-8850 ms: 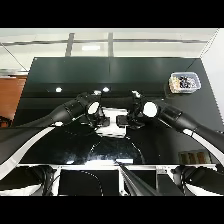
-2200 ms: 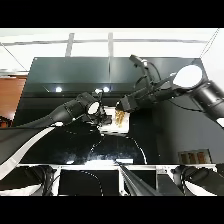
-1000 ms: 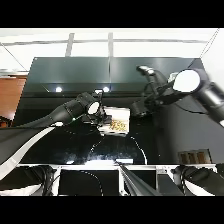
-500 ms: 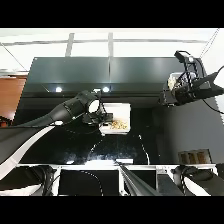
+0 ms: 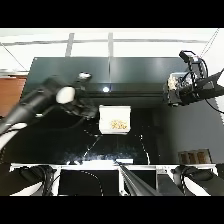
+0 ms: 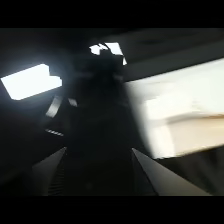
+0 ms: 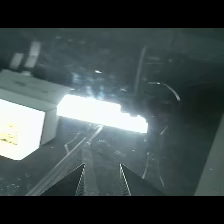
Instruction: Fold the box and place the chain.
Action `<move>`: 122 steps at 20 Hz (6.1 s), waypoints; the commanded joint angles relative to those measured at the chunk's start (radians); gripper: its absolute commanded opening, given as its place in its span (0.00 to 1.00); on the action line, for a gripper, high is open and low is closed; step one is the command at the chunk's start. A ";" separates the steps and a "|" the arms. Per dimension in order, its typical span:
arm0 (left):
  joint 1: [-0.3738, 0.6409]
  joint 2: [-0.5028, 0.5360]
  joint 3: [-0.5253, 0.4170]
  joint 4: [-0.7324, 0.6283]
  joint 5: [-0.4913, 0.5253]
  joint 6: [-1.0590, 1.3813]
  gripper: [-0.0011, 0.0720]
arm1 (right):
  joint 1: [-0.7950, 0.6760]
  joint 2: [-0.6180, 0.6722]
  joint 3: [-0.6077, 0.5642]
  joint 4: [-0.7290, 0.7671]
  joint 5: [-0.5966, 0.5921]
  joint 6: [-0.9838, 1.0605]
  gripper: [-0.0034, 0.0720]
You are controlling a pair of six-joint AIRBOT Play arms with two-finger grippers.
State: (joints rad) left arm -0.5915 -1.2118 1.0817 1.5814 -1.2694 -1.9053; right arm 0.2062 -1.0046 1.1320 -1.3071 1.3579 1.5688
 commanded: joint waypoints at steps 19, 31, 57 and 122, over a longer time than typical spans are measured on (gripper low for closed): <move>0.296 -0.023 -0.496 -1.094 0.414 2.269 0.99 | 0.000 0.001 0.000 -0.014 0.115 0.032 0.41; 0.253 -0.108 -0.470 -1.093 0.397 2.273 0.99 | 0.000 0.000 0.000 -0.014 0.069 0.031 0.41; 0.207 -0.111 -0.465 -1.100 0.430 2.271 0.58 | 0.232 -0.317 -0.033 0.338 -0.285 -0.879 0.99; 0.207 -0.111 -0.465 -1.100 0.427 2.271 0.57 | 0.278 -0.313 -0.313 0.907 -0.415 -0.446 0.06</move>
State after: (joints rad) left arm -0.3843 -1.3224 0.6167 0.4816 -0.8429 0.3656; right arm 0.4854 -1.2598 0.8268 -0.4778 0.9543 1.0664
